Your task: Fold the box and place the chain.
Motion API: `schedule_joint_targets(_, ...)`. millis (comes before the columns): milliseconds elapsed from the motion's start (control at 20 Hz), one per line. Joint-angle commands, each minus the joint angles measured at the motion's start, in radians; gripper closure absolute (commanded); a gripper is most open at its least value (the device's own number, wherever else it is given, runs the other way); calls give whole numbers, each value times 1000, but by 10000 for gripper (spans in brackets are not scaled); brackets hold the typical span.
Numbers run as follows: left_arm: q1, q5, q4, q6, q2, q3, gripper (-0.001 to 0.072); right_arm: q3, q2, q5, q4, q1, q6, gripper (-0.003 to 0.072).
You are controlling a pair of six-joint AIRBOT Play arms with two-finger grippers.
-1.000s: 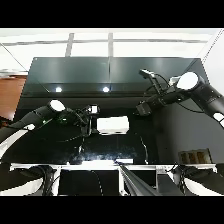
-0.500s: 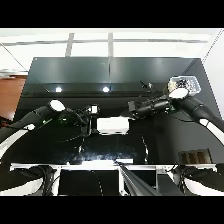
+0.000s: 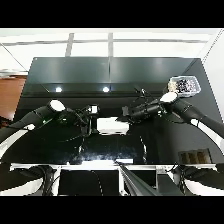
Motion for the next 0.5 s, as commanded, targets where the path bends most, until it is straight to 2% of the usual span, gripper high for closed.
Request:
schedule_joint_targets(0,0,0,0,0,0,0,240,0,-8,-12,-52,17,21,662)
schedule_joint_targets(450,0,0,0,0,0,0,240,0,-39,-59,-106,72,20,661)
